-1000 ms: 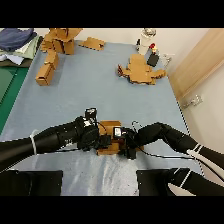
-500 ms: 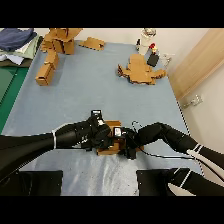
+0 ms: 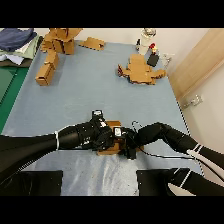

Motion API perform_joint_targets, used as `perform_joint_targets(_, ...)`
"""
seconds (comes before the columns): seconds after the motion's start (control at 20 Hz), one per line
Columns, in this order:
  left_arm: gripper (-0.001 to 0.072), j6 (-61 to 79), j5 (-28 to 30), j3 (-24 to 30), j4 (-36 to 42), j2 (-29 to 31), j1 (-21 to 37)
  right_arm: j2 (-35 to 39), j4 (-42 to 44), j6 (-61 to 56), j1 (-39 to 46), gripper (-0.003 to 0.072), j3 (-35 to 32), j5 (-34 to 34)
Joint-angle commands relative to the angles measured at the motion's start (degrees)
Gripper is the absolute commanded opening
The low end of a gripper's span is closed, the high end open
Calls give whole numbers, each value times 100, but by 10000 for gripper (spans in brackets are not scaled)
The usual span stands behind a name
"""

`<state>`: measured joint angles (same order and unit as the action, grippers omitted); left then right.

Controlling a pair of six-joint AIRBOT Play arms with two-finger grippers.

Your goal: Fold the box.

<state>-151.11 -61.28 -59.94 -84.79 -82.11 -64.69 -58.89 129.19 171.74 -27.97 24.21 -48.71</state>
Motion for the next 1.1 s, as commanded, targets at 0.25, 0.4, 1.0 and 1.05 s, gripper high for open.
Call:
perform_joint_targets(0.25, 638, 153, 103, -13, 98, 76, -31, 4, 4, -4, 0, 501, 2, 2)
perform_joint_targets(0.4, 637, 160, -42, -13, 76, 269, 2, 4, 4, -4, -2, 501, 2, 2)
perform_joint_targets(1.0, 282, 219, -732, -13, 13, 1021, 378, 4, 4, -4, -2, 500, 2, 0)
perform_joint_targets(1.05, 282, 278, -748, -13, 17, 1032, 385, 4, 4, -4, -2, 500, 0, 2)
